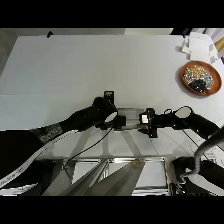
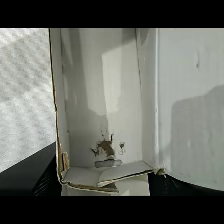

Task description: Fold the box and place the chain.

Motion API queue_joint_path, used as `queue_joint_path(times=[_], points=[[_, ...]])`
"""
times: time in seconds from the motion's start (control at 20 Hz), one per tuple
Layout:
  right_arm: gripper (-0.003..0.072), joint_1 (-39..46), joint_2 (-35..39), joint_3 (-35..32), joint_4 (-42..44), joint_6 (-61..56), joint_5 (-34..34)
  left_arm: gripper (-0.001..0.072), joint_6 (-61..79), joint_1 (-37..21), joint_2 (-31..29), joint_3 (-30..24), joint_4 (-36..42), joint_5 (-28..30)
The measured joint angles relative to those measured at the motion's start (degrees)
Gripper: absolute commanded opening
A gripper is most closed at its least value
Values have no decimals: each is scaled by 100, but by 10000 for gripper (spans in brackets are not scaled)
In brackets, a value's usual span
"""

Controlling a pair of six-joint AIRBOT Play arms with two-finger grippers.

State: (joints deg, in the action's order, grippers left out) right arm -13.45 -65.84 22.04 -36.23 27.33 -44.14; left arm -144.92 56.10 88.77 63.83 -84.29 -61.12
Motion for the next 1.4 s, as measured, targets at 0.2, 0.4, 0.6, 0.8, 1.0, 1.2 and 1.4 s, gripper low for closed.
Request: queue_joint_path(times=[0.2,0.4,0.6,0.8,1.0,1.2,1.4], points=[[319,0,0,0,0,0,0,434,651,-129,-354,0,-11,-116],[319,0,0,0,0,-2,0,434,1910,-396,-881,0,-11,-472],[319,0,0,0,2,-2,0,535,3165,-772,-1580,0,-13,-855],[319,0,0,0,2,-2,0,634,4476,-1266,-2284,-153,-4,-890],[319,0,0,0,2,-2,0,656,6979,-1801,-2959,-1145,319,-352],[319,0,0,0,2,-2,0,655,10723,-2323,-3292,-2522,1862,345],[319,0,0,0,2,-4,0,671,14203,-2684,-2990,-3309,3888,802]])
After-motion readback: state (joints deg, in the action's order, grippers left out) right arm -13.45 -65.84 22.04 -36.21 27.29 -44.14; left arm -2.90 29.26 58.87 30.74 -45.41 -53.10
